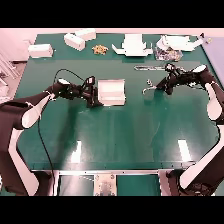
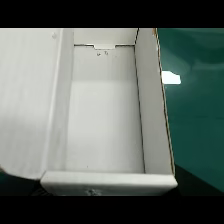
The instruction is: Fold the box and place the chain.
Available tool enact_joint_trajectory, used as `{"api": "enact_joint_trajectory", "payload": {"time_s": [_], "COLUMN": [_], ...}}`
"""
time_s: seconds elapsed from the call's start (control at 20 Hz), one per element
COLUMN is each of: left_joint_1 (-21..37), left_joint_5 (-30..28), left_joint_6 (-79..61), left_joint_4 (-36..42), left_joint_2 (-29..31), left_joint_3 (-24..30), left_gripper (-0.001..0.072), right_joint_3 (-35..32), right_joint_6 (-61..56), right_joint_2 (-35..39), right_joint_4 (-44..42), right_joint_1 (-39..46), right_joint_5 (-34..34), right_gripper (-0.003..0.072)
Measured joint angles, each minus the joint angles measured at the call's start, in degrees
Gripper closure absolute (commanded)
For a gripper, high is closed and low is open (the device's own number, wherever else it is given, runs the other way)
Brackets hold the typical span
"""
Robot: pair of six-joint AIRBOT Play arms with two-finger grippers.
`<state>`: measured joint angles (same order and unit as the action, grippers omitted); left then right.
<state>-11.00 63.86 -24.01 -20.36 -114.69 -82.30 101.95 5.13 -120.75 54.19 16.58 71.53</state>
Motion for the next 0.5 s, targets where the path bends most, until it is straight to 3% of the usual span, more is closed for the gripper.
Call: {"api": "enact_joint_trajectory", "payload": {"time_s": [0.3,0.5], "left_joint_1": [0.00,0.00], "left_joint_5": [0.00,0.04], "left_joint_6": [0.02,0.02], "left_joint_4": [0.00,0.02], "left_joint_2": [0.00,0.00], "left_joint_3": [0.02,0.00], "left_gripper": [0.0307,0.0307], "right_joint_3": [0.00,-0.15], "right_joint_6": [-4.42,-6.21], "right_joint_2": [0.04,1.64], "right_joint_4": [1.18,-2.84], "right_joint_1": [-1.31,-1.70], "right_joint_5": [-0.24,1.55], "right_gripper": [0.0681,0.0682]}}
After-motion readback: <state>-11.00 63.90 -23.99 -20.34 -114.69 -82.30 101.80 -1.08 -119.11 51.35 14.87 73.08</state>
